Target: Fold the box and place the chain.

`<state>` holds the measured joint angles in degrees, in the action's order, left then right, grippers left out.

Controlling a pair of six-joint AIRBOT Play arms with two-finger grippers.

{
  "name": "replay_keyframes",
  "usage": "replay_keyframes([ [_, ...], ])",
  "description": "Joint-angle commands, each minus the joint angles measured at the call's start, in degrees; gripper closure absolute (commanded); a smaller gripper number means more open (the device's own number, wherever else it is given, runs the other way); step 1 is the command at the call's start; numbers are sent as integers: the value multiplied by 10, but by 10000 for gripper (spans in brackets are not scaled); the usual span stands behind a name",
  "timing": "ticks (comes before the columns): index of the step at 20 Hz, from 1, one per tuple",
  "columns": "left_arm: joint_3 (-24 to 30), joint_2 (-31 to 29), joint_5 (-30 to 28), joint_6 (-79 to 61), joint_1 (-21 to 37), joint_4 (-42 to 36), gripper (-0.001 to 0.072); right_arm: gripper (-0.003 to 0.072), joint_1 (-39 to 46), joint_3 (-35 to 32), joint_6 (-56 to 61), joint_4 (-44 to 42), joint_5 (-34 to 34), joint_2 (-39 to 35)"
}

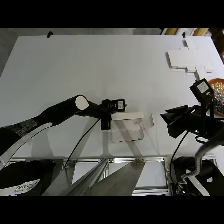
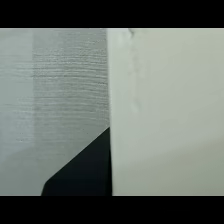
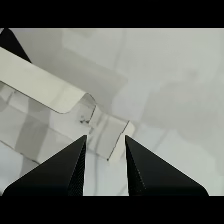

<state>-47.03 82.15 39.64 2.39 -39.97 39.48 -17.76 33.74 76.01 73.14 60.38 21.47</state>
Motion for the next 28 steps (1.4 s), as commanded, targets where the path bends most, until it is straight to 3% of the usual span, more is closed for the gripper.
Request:
replay_keyframes([
  [1, -2, 2, 6, -50, 0, 0, 709, 409, 0, 1, 0, -1, 2, 0],
  [6, -34, 2, 32, -76, 1, 20, 710, 409, 0, 1, 0, 0, 2, 0],
  [28, -34, 19, 24, 40, 0, 30, 710, 409, 0, 1, 0, 3, 5, 0],
])
